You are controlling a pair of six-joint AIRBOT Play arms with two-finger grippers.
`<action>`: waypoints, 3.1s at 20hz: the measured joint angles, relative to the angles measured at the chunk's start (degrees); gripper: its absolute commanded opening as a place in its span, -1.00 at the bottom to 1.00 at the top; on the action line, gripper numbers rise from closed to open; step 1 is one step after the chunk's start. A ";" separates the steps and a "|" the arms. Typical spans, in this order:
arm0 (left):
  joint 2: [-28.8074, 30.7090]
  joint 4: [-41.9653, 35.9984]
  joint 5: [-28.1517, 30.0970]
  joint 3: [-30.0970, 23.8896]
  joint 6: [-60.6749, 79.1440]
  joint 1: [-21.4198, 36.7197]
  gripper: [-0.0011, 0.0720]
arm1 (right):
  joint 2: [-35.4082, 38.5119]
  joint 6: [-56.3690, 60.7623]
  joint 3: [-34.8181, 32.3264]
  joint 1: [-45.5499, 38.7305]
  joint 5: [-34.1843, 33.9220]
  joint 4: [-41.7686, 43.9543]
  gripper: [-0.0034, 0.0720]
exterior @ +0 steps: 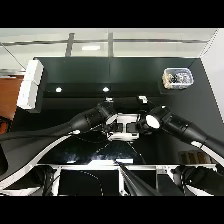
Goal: Fold the box and place the chain.
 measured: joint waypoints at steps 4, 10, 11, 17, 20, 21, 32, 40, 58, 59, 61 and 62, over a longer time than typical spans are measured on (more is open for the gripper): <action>0.00 0.02 0.00 0.00 0.00 -0.02 -0.88 | -1.14 2.60 0.22 0.85 0.17 -0.76 0.09; 0.00 0.02 0.02 0.00 -0.02 -0.02 -0.88 | -3.13 3.89 0.28 1.07 0.74 -1.31 0.09; -0.02 0.02 0.04 0.00 0.00 0.00 -0.88 | -3.37 4.00 0.26 1.07 0.74 -1.33 0.07; 0.00 -0.07 0.02 0.02 -0.20 -0.02 -0.88 | -3.85 4.70 0.28 1.07 -0.15 -0.92 -0.85; 0.00 0.00 0.04 0.00 -0.09 -0.02 -0.88 | -3.89 5.22 0.28 1.07 -0.50 -0.72 -0.62; 0.00 0.20 0.07 0.02 0.04 -0.02 -0.88 | -3.91 5.31 0.26 1.07 -0.92 -0.74 -0.19; 0.00 -0.02 0.02 0.02 0.02 -0.02 -0.88 | -3.93 5.77 0.28 -0.02 -0.15 0.15 -0.85; 0.00 0.02 -0.11 0.02 0.02 0.00 -0.88 | -3.63 5.64 0.26 -0.07 -0.31 0.24 0.14; 0.00 0.04 -0.07 0.02 0.00 0.00 -0.88 | 14.49 -7.34 3.23 -31.76 3.65 -28.65 1.00; 0.00 0.04 -0.07 0.02 0.00 0.00 -0.88 | 12.98 -6.93 3.54 -34.84 0.98 -28.83 1.00; 0.00 0.04 -0.07 0.02 0.00 -0.02 -0.88 | 9.20 -6.47 5.64 -39.82 -4.44 -27.15 1.00; 0.00 0.04 -0.07 0.02 0.00 0.00 -0.88 | 6.62 -6.29 7.74 -41.57 -6.32 -25.53 1.00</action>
